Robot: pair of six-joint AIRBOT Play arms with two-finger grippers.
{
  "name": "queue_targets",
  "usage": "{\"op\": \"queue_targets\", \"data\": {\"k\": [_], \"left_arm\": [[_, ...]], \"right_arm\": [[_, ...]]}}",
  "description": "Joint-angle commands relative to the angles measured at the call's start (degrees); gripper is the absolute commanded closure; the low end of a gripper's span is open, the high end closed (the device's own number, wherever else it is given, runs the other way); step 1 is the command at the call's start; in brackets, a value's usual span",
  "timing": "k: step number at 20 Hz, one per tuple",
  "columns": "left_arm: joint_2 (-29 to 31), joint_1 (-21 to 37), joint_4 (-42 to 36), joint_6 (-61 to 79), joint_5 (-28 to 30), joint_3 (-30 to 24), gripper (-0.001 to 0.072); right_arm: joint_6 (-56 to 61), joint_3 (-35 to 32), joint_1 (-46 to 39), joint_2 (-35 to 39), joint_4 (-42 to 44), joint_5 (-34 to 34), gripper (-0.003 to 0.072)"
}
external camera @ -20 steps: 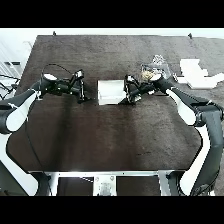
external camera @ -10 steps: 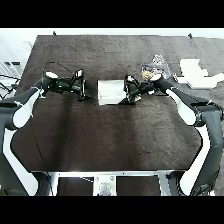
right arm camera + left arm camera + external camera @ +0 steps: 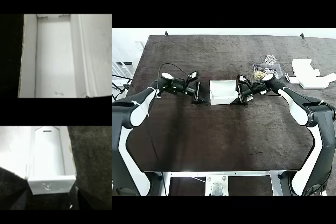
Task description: Fold the box and place the chain.
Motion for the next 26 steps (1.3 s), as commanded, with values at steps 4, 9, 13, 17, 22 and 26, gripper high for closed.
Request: {"op": "queue_targets", "data": {"k": [4, 9, 13, 17, 22, 26], "left_arm": [[-0.37, -1.33, 0.22, 0.0, 3.43, 0.09, -0.001], [-0.37, -1.33, 0.09, -0.31, 3.5, 0.09, -0.001], [-0.57, -2.54, 0.59, -0.24, 3.8, 0.09, -0.001], [-0.72, -4.24, 2.12, 0.0, 7.61, 0.09, -0.001], [-1.49, -4.76, 0.85, 0.22, 7.41, 0.09, -0.001], [-1.53, -5.55, 0.79, 0.2, 8.59, 0.09, -0.0009]], "right_arm": [[0.0, -0.02, 0.0, 0.0, 0.02, 0.04, 0.0093], [0.0, -0.02, 0.0, 0.0, 0.02, 0.02, 0.0093], [0.0, -0.02, 0.0, 0.0, 0.02, 0.02, 0.0093], [0.0, -0.02, 0.0, 0.0, 0.02, 0.04, 0.0093], [0.0, -0.02, 0.0, 0.0, 0.02, 0.02, 0.0093], [0.0, -0.02, 0.0, 0.0, 0.0, 0.02, 0.0093]]}}
